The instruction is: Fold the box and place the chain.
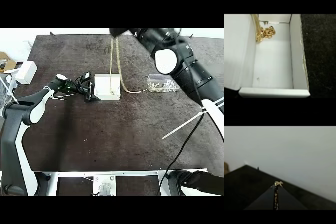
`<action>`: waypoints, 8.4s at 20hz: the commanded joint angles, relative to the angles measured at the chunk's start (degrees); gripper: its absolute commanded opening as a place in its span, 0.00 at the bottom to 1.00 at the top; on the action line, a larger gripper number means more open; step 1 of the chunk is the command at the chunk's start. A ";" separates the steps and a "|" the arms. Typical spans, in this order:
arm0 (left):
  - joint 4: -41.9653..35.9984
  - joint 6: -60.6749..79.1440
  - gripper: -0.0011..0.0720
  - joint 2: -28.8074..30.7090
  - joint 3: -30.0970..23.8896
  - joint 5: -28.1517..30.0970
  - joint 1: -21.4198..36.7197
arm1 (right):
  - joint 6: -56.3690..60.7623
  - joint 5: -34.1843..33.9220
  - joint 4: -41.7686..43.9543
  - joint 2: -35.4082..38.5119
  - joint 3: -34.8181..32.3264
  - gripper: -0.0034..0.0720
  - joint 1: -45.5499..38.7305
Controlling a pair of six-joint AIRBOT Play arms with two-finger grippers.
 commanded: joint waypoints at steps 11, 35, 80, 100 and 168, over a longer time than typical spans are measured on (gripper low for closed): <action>0.02 0.02 0.49 -0.02 -0.02 0.02 -0.04 | 9.99 15.06 0.04 -5.51 -14.21 0.43 -6.71; 0.02 0.02 0.49 -0.02 -0.02 0.02 -0.04 | 28.89 0.98 18.32 -18.71 -25.70 0.33 -23.58; 0.02 0.02 0.49 -0.02 -0.02 0.02 -0.04 | 29.29 8.15 10.71 -10.69 -29.49 0.44 -26.99; 0.02 0.02 0.49 -0.02 -0.02 0.02 -0.04 | 26.91 -9.92 12.44 6.91 -24.37 0.05 -1.11; 0.02 0.02 0.49 -0.02 -0.02 0.02 -0.04 | 16.46 13.29 -2.36 -0.35 -14.36 0.32 -9.31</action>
